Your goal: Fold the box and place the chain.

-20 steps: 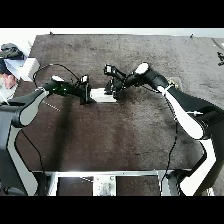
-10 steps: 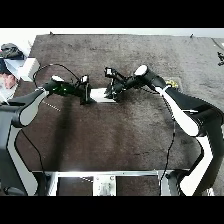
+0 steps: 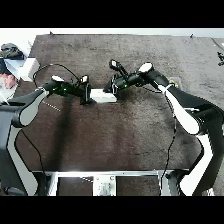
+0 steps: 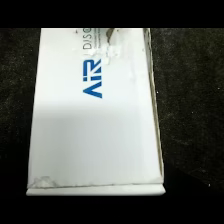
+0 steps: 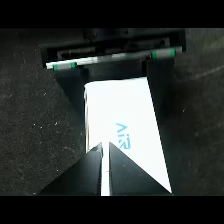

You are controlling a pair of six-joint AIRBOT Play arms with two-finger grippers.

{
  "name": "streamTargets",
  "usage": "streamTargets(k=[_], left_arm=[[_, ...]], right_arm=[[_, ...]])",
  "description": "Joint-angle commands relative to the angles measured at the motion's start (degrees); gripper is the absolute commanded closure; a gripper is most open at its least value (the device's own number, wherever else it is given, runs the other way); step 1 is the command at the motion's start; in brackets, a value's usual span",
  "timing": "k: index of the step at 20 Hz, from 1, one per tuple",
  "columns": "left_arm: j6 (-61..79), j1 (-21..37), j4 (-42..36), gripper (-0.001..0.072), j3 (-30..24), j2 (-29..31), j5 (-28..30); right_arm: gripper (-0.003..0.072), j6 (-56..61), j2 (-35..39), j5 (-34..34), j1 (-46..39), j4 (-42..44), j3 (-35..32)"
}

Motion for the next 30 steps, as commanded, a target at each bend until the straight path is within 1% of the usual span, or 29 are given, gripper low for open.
streamTargets(k=[1, 3, 4, 9, 11, 13, 15, 17, 18, 19, 20, 21, 23, 25, 26, 27, 28, 30], left_arm=[[-0.02, 0.04, -0.02, 0.0302, 0.02, -0.02, 0.11], [-0.02, 0.04, -0.02, 0.0302, 0.02, -0.02, 0.11], [-0.02, 0.04, -0.02, 0.0303, 0.04, -0.02, 0.13], [-0.02, 0.04, -0.02, 0.0303, 0.04, -0.02, 0.13], [-0.02, 0.04, -0.02, 0.0303, 0.04, -0.02, 0.13], [-0.02, 0.04, -0.02, 0.0302, 0.02, -0.02, 0.13], [-0.02, 0.04, -0.02, 0.0302, 0.02, -0.02, 0.13], [-0.02, 0.04, -0.02, 0.0302, 0.02, -0.02, 0.11], [-0.02, 0.04, -0.02, 0.0302, 0.04, -0.02, 0.11], [-0.02, 0.04, -0.02, 0.0302, 0.02, -0.02, 0.13], [-0.02, 0.04, -0.02, 0.0302, 0.04, -0.02, 0.13], [-0.02, 0.04, -0.02, 0.0302, 0.02, -0.02, 0.13], [-0.02, 0.04, -0.02, 0.0303, 0.02, -0.02, 0.13], [-0.02, 0.04, -0.02, 0.0302, 0.02, -0.02, 0.11], [-0.02, 0.04, -0.02, 0.0302, 0.02, -0.02, 0.11], [-0.02, 0.04, -0.02, 0.0302, 0.02, -0.02, 0.11], [-0.02, 0.04, -0.04, 0.0302, 0.04, -0.02, 0.09], [-0.02, 0.04, -0.09, 0.0303, 0.02, -0.02, 0.11]], right_arm=[[0.0579, 4.00, -1.90, 1.31, -0.09, -3.67, 0.04], [0.0582, 5.31, -2.93, 2.03, -0.09, -5.62, 0.04], [0.0698, 5.46, -3.17, 2.38, -0.09, -6.12, 0.04], [0.0696, 6.05, -3.67, 2.51, -0.20, -6.75, 0.11], [0.0696, 5.55, -2.67, 3.76, -0.61, -1.99, 0.20], [0.0696, 3.30, 0.22, 4.22, -0.76, 3.72, 0.20], [0.0696, 2.84, 4.63, 4.35, -0.76, 7.10, 0.17], [0.0697, 4.72, 10.10, 5.64, -0.76, 7.80, -0.85], [0.0698, 5.42, 13.53, 5.57, -0.74, 7.85, -3.19], [0.0698, 5.44, 17.92, 4.37, -0.74, 7.89, -7.15], [0.0698, 5.42, 23.08, 0.55, -0.74, 7.89, -12.81], [0.0698, 5.42, 28.57, -5.27, -0.74, 7.87, -19.34], [0.0698, 5.42, 40.87, -22.01, -0.72, 8.63, -34.77], [0.0697, 5.40, 52.04, -39.21, -0.72, 11.15, -48.96], [0.0697, 5.42, 56.83, -45.68, -0.74, 12.46, -54.88], [0.0697, 5.44, 60.74, -50.01, -0.72, 12.59, -59.47], [0.0697, 5.42, 64.24, -52.30, -0.72, 12.59, -63.49], [0.0696, 5.42, 69.18, -53.46, -0.72, 12.57, -68.63]])
